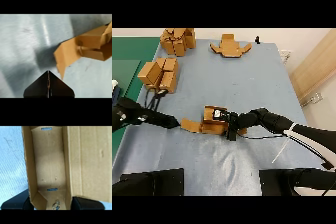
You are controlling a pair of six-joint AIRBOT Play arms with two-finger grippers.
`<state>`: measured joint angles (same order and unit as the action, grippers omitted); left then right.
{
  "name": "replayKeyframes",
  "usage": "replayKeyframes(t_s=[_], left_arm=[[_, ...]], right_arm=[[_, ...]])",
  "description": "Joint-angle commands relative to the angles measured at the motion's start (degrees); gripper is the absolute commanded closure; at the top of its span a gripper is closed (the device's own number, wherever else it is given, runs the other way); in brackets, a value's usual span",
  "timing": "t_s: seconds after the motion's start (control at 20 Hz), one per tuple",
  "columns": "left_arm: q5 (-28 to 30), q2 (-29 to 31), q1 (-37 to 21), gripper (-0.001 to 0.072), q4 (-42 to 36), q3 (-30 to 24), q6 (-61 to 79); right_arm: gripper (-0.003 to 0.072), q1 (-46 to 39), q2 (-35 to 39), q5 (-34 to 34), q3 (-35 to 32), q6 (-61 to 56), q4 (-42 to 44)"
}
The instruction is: Fold the box.
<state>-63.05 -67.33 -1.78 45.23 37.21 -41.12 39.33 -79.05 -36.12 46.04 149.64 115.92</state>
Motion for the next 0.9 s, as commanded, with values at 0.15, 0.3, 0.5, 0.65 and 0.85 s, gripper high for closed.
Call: replayKeyframes(t_s=[0.15,0.3,0.5,0.65,0.85], left_arm=[[-2.6,-5.4,9.0,0.0692,-9.8,-0.1,4.5],[-4.0,-5.4,9.2,0.0691,-13.3,0.5,7.7],[-8.5,-5.4,7.8,0.0690,-26.1,2.3,18.4],[-8.0,-5.4,8.8,0.0690,-27.6,2.9,19.2],[-4.0,-5.6,13.3,0.0394,-18.9,2.9,14.4]], right_arm=[[0.0521,0.1,0.0,0.0,0.0,0.0,0.1],[0.0521,0.1,0.0,0.0,0.0,0.0,0.0],[0.0521,0.1,0.0,0.0,0.0,0.0,0.0],[0.0521,0.1,0.0,0.0,0.0,0.0,0.0],[0.0521,0.1,0.0,0.0,0.0,0.0,0.0]])
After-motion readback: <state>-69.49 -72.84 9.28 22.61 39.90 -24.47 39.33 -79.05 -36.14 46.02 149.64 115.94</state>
